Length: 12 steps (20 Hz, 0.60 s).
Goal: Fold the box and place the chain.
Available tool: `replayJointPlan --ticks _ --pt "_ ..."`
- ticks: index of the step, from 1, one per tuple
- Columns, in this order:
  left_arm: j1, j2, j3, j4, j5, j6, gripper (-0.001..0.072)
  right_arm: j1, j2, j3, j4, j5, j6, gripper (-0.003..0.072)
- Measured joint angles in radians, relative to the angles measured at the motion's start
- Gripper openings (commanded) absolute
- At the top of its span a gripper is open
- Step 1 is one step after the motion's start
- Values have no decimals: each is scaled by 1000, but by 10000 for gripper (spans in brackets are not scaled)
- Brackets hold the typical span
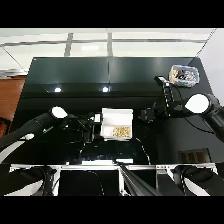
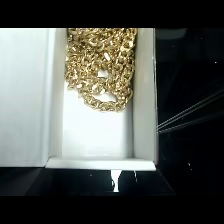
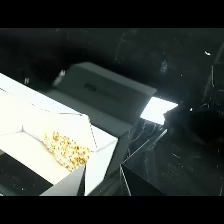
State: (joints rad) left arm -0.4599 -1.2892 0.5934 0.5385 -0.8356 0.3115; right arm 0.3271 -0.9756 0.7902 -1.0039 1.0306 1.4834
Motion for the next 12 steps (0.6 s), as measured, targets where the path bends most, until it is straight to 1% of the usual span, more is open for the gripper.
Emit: replayJointPlan --ticks 1,5,7,9,11,12 --pt "-8 0 0 0 8 -1 337 0 0 0 0 -3 0 241" --pt "-20 1 0 0 30 -52 338 -1 0 0 -3 -18 0 241" --pt "-20 1 0 -1 46 -81 338 -2 0 0 -11 -59 0 241" --pt "-21 1 0 -1 69 -98 338 -2 -10 0 -16 -134 13 245" --pt "-21 1 0 -1 84 -113 338 -3 -35 0 -18 -217 40 450" --pt "-21 1 0 -1 86 -120 338 -3 -53 0 -18 -257 53 616"
